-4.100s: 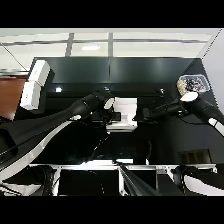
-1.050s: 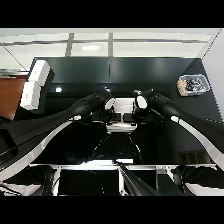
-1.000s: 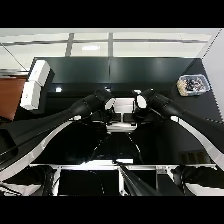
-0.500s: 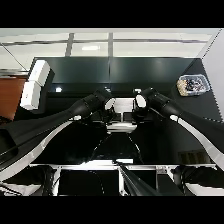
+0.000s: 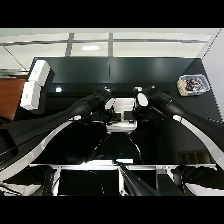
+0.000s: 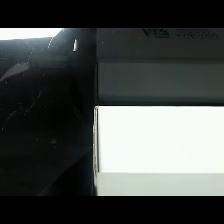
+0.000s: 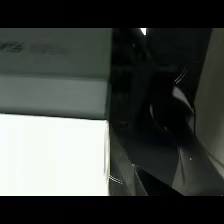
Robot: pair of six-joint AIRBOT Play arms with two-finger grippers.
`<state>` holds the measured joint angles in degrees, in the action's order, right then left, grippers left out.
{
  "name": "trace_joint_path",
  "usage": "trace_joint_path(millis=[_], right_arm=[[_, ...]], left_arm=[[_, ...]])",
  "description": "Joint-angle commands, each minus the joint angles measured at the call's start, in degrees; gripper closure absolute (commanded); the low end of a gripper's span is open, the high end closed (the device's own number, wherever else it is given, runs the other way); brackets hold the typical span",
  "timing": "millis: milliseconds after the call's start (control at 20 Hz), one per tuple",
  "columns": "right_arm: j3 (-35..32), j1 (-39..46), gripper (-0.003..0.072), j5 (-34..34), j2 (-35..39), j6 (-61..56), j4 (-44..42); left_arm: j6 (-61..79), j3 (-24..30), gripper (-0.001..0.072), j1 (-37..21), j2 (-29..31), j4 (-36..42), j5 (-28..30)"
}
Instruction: Fold the box and place the chain.
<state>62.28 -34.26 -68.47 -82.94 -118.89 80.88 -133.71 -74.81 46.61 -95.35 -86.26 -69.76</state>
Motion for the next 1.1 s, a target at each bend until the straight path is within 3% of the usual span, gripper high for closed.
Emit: trace_joint_path(millis=[0,150,300,550,600,650,750,900,1050], right_arm=[[0.3,1.7,0.0261,-4.2,5.9,5.6,4.6],[0.2,5.8,0.0261,-6.0,14.1,9.2,16.2],[-0.4,13.6,0.0261,-1.5,17.3,9.2,32.1],[-4.6,33.2,0.0243,19.9,16.8,4.2,30.3],[-5.1,36.2,0.0022,23.9,16.1,2.7,29.0],[-5.1,38.9,-0.0034,27.4,14.6,2.7,26.6],[-4.3,42.6,-0.0034,31.1,10.7,3.6,22.6],[3.0,46.6,-0.0034,29.3,2.5,3.6,20.0],[15.5,50.7,-0.0034,17.7,-7.9,3.4,18.1]], left_arm=[[0.0,0.0,0.0682,-0.1,0.0,-0.1,0.1],[0.0,0.0,0.0682,0.0,0.0,0.0,0.1],[0.0,0.0,0.0682,0.0,0.0,0.0,0.1],[0.0,0.0,0.0682,0.0,0.0,-0.1,0.1],[0.0,0.0,0.0681,-0.1,0.0,-0.1,0.1],[0.0,0.0,0.0682,0.0,0.0,-0.1,0.2],[0.0,0.0,0.0682,-0.1,0.0,-0.1,0.3],[0.0,0.0,0.0682,-0.1,0.0,-0.1,0.3],[0.0,0.0,0.0682,-0.1,0.0,-0.1,0.3]])
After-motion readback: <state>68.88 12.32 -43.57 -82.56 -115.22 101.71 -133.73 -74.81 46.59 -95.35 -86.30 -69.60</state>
